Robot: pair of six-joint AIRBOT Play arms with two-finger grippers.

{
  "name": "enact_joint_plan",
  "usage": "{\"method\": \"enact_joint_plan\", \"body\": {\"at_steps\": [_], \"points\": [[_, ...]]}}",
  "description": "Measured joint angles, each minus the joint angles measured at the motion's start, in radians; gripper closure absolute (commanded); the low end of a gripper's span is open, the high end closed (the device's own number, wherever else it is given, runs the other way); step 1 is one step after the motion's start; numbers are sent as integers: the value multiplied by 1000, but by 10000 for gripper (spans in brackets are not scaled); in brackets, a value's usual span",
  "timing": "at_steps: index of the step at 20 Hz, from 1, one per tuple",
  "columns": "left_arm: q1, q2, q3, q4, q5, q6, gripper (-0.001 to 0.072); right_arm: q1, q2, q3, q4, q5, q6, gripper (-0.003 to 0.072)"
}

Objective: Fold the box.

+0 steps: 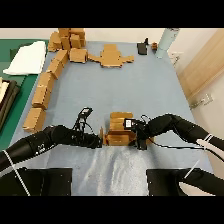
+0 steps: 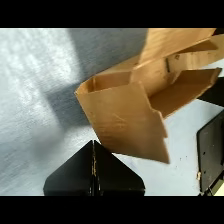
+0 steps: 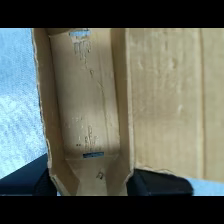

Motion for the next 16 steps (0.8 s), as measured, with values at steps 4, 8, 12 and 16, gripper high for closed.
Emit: {"method": "enact_joint_plan", "body": {"at_steps": [4,8,12,16], "points": [[-2,0,22,0,41,23,223,0,0,0,0,0,0,190],[-3,0,29,0,72,26,246,0,0,0,0,0,0,189],[-3,0,31,-2,98,26,245,0,0,0,0,0,0,189],[-3,0,38,-12,109,26,215,0,0,0,0,0,0,190]]}}
